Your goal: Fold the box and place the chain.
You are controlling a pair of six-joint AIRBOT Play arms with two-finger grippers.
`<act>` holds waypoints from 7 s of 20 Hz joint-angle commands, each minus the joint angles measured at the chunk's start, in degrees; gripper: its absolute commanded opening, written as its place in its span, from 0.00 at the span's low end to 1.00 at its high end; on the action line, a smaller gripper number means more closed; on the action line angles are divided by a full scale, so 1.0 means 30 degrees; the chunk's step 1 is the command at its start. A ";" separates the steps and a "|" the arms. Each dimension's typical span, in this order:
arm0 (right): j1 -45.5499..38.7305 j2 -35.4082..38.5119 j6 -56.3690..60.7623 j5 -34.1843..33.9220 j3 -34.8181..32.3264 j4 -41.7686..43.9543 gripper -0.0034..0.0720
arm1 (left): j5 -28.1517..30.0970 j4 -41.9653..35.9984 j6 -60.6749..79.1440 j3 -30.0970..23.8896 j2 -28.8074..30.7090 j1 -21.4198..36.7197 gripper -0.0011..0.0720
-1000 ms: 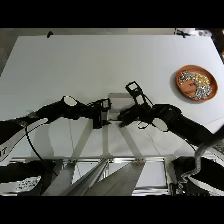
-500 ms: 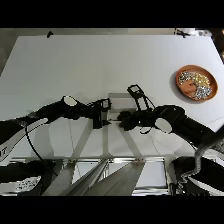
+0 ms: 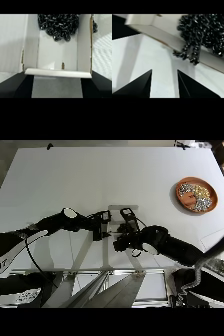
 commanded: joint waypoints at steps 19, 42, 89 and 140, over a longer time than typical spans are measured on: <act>0.0211 -0.1428 0.3971 -0.1013 0.0000 -0.4510 0.51 | 0.0000 0.0000 0.0007 0.0000 0.0015 0.0000 0.30; 0.0984 0.4065 0.4663 -0.2353 0.0000 -0.6360 0.06 | 0.0007 0.0000 0.0007 0.0000 0.0015 0.0000 0.30; -1.3515 -0.9143 -2.1886 1.2983 1.4149 1.0564 0.05 | 0.0000 0.0000 0.0007 0.0000 0.0015 0.0000 0.30; -0.6040 -0.5646 -2.5237 1.0003 1.0083 0.0299 0.57 | 0.0000 0.0000 0.0007 0.0000 0.0015 0.0000 0.30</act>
